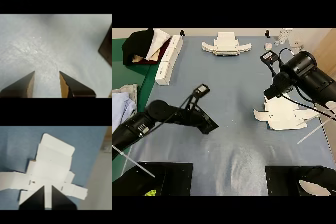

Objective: Fold the box.

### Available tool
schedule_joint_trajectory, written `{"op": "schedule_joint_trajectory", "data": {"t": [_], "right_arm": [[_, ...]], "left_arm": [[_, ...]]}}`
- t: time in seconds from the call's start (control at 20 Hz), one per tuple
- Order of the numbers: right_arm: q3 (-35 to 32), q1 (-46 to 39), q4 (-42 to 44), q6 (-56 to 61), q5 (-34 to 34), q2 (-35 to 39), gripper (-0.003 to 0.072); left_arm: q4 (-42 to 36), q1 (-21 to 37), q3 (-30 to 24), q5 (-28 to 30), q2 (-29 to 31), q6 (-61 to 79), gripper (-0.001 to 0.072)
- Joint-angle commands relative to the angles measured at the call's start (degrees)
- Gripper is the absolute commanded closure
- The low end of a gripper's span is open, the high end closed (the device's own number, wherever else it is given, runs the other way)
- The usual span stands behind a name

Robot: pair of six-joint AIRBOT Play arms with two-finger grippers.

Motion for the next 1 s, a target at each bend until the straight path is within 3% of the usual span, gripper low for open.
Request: {"op": "schedule_joint_trajectory", "data": {"t": [0.0, 0.15, 0.35, 0.55, 0.75, 0.95], "right_arm": [[3.21, -3.23, 6.38, 14.34, -4.50, 0.07, 0.0683], [9.20, -11.82, 8.37, 14.40, -13.18, 0.50, 0.0683], [9.75, -29.59, 18.27, 8.35, -13.97, 3.08, 0.0683], [7.39, -45.33, 20.06, -0.37, -14.38, 2.89, 0.0665], [2.36, -51.87, 19.06, -2.78, -7.32, -0.68, 0.0665], [2.34, -55.95, 19.12, -7.34, -6.88, -10.51, 0.0665]], "left_arm": [[6.36, 7.08, 10.32, -11.91, -1.25, -16.98, 0.0260], [8.39, 16.09, 18.80, -17.81, -4.13, -21.94, 0.0260], [8.37, 22.12, 20.68, -17.59, -7.87, -21.97, 0.0260], [8.37, 22.75, 20.68, -15.93, -9.81, -21.94, 0.0260], [8.28, 22.69, 20.68, -14.40, -10.01, -21.94, 0.0260], [8.09, 22.69, 20.68, -13.77, -10.08, -21.97, 0.0261]]}}
